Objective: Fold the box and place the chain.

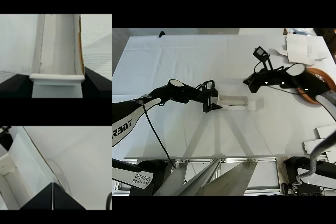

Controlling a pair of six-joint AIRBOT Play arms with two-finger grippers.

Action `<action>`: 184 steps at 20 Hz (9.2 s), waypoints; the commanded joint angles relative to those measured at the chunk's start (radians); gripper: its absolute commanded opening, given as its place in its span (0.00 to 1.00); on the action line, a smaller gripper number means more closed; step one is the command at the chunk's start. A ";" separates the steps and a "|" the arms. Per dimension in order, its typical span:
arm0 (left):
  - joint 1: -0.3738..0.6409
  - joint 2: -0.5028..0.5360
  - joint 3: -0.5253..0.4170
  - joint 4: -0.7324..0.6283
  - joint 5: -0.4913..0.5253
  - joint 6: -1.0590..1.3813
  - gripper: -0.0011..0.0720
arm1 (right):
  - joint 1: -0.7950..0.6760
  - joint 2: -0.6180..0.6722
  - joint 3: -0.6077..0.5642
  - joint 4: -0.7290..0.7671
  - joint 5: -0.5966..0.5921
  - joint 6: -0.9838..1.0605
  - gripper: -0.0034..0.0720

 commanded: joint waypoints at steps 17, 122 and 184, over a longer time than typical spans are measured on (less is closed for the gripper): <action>0.000 0.000 0.001 -0.002 0.000 -0.001 0.52 | 0.042 0.173 -0.023 -0.485 0.256 -0.079 0.59; 0.000 0.000 0.001 -0.002 -0.003 -0.001 0.52 | -0.132 -0.055 -0.343 0.297 0.060 0.357 0.12; 0.000 0.000 0.001 -0.002 -0.003 -0.001 0.52 | 0.207 0.014 -0.184 -0.615 -0.177 1.262 0.41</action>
